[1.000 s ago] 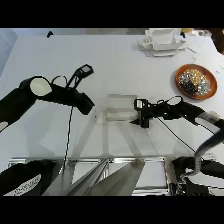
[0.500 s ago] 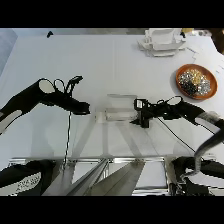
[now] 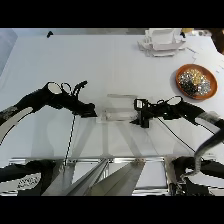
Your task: Fold the box and place the chain.
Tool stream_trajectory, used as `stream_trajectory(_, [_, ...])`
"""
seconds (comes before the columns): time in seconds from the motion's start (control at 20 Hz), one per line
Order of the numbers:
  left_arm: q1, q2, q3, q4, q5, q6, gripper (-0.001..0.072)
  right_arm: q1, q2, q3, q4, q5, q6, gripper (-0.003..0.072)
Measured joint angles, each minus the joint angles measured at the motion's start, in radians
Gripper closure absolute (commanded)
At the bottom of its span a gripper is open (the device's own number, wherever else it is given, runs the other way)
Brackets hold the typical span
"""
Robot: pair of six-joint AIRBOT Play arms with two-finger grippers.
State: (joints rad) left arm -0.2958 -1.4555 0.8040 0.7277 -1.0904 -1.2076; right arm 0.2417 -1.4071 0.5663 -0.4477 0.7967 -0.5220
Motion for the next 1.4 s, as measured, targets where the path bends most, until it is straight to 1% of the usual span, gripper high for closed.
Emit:
stream_trajectory(0.1, [0.001,0.011,0.0,0.012,-0.003,-0.001,0.0708,0.0,0.0,0.0,0.0,0.0,0.0,0.0304])
stream_trajectory(0.3, [0.01,0.026,0.0,0.092,-0.003,-0.065,0.0708,0.0,0.0,0.0,0.0,0.0,0.0,0.0304])
stream_trajectory(0.55, [0.01,0.025,0.0,0.138,0.027,-0.126,0.0708,0.0,0.0,0.0,0.0,0.0,0.0,0.0304])
stream_trajectory(1.0, [-0.042,-0.023,0.0,0.086,0.058,-0.134,0.0707,0.0,0.0,0.0,0.0,0.0,0.0,0.0304])
stream_trajectory(1.25, [-0.047,0.017,0.0,0.07,0.064,-0.111,0.0706,0.0,0.0,0.0,0.0,0.0,0.0,0.0304])
stream_trajectory(1.3, [-0.048,0.027,0.0,0.063,0.071,-0.108,0.0694,0.0,0.0,0.0,0.0,0.0,0.0,0.0304])
stream_trajectory(1.35, [-0.052,0.034,0.0,0.058,0.072,-0.105,0.0665,0.0,0.0,0.0,0.0,0.0,0.0,0.0304])
stream_trajectory(1.4, [-0.059,0.039,0.0,0.049,0.073,-0.101,0.0574,0.0,0.0,0.0,0.0,0.0,0.0,0.0304])
